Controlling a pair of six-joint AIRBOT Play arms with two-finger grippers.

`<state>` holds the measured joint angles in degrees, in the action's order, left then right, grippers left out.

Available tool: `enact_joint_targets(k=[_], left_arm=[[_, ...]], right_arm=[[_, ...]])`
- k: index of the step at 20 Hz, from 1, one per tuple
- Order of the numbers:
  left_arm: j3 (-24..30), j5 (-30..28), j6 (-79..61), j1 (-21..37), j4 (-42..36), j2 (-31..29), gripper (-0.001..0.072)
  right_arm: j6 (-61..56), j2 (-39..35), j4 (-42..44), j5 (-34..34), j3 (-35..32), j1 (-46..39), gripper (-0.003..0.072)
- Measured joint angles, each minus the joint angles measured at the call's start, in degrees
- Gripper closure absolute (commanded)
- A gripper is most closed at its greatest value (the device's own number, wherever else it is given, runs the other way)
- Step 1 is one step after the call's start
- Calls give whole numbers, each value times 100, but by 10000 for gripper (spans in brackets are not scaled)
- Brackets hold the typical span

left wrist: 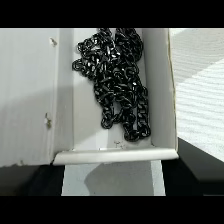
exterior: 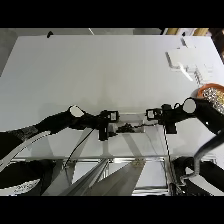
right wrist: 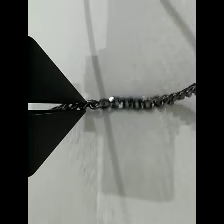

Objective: Fold the box and place the chain.

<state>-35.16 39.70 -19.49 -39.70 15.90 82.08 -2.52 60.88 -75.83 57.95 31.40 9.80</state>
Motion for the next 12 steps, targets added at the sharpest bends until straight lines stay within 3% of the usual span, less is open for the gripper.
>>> enact_joint_targets(k=[7,12], left_arm=[[0,0,2,0,0,0,365],[0,-2,0,0,0,0,365]], right_arm=[[-28,-1556,1189,341,0,927,674],[-42,-1766,2337,-227,-2,1676,674]])
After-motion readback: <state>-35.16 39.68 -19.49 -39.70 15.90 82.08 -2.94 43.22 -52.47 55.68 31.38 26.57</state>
